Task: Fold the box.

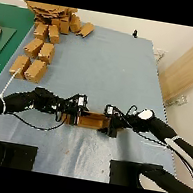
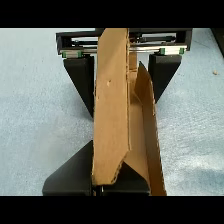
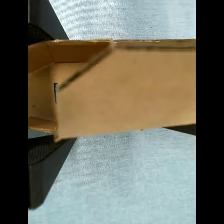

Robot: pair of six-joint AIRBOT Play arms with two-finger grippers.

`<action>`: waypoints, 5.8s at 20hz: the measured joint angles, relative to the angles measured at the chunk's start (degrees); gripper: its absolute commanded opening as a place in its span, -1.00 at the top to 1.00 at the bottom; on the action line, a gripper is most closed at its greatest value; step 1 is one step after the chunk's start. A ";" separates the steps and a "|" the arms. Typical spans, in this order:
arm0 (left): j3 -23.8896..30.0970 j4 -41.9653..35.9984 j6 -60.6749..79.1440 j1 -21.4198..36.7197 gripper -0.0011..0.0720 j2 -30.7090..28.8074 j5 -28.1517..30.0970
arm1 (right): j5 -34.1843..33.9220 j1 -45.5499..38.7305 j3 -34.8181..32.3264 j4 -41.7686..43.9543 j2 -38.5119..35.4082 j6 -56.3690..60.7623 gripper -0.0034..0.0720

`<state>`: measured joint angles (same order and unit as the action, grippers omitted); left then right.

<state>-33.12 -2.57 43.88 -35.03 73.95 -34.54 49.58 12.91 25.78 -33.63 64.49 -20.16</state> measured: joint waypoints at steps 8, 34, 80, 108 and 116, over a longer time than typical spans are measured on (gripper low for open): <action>0.02 0.00 0.00 0.00 0.94 0.00 -0.04 | -0.26 0.15 0.00 -0.09 0.52 -0.22 -0.57; 0.02 -0.02 0.02 0.00 0.94 0.02 -0.04 | -0.55 0.44 0.00 -0.04 1.33 -0.02 -0.53; -22.80 35.19 -100.37 0.44 0.94 7.28 -10.84 | -0.55 0.42 0.00 -0.48 1.20 -0.02 -0.53; -24.26 32.76 -97.74 7.74 0.94 15.58 -16.26 | -0.55 0.44 0.00 -0.74 1.18 -0.04 -0.53; -24.26 20.61 -81.48 22.58 0.94 14.49 -29.81 | -0.66 0.44 0.00 -0.72 1.18 -0.02 -0.53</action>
<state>-57.39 18.04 -37.60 -12.45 88.44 -64.36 48.93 13.34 25.78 -34.35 65.67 -20.18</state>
